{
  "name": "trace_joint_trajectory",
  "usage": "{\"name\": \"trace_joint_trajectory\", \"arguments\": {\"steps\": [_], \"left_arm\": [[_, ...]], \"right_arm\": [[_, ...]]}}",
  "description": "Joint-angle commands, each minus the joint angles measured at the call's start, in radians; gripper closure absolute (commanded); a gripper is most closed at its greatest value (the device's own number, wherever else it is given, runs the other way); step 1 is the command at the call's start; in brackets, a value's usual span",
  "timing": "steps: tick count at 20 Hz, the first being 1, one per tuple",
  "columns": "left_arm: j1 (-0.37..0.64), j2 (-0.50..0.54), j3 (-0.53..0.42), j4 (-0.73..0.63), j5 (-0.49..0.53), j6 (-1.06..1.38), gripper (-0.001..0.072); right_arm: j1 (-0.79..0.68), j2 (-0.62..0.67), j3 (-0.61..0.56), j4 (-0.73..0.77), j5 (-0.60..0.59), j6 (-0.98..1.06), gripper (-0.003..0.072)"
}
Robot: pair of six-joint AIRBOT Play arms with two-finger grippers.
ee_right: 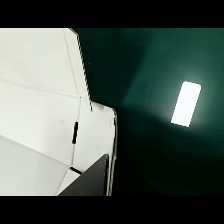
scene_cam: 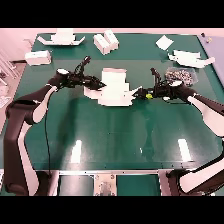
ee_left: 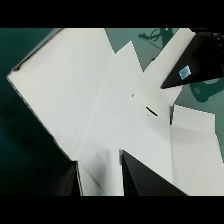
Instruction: Fold the box and place the chain.
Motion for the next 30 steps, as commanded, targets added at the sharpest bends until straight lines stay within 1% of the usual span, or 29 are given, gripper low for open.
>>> {"name": "trace_joint_trajectory", "arguments": {"steps": [1, 3, 5, 8, 16, 26, 27, 28, 30], "left_arm": [[0.000, -0.001, 0.001, -0.005, 0.035, 0.004, 0.0401], [0.000, -0.001, 0.001, -0.006, 0.043, 0.005, 0.0403], [0.000, -0.001, 0.001, -0.006, 0.044, 0.011, 0.0478], [0.000, -0.001, 0.001, -0.011, 0.038, 0.022, 0.0478], [0.000, -0.001, 0.001, -0.010, -0.048, 0.063, 0.0476], [0.000, -0.001, 0.001, -0.045, -0.036, 0.093, 0.0479], [0.000, -0.001, 0.001, -0.045, -0.036, 0.098, 0.0490], [0.000, -0.001, 0.001, -0.045, -0.036, 0.103, 0.0611], [0.000, -0.001, 0.001, -0.045, -0.036, 0.129, 0.0618]], "right_arm": [[-0.001, 0.001, 0.000, -0.014, 0.000, 0.000, 0.0679], [-0.001, 0.000, 0.000, -0.024, 0.000, 0.000, 0.0679], [-0.001, 0.001, 0.000, -0.023, 0.000, 0.000, 0.0679], [0.000, 0.001, 0.000, -0.023, 0.000, -0.012, 0.0679], [0.008, 0.001, 0.000, -0.023, 0.001, -0.045, 0.0679], [0.010, 0.001, 0.000, -0.023, 0.011, -0.104, 0.0680], [0.010, 0.001, 0.000, -0.023, 0.011, -0.104, 0.0679], [0.010, 0.001, 0.000, -0.023, 0.011, -0.105, 0.0680], [0.010, 0.001, 0.000, -0.026, 0.011, -0.105, 0.0679]]}}
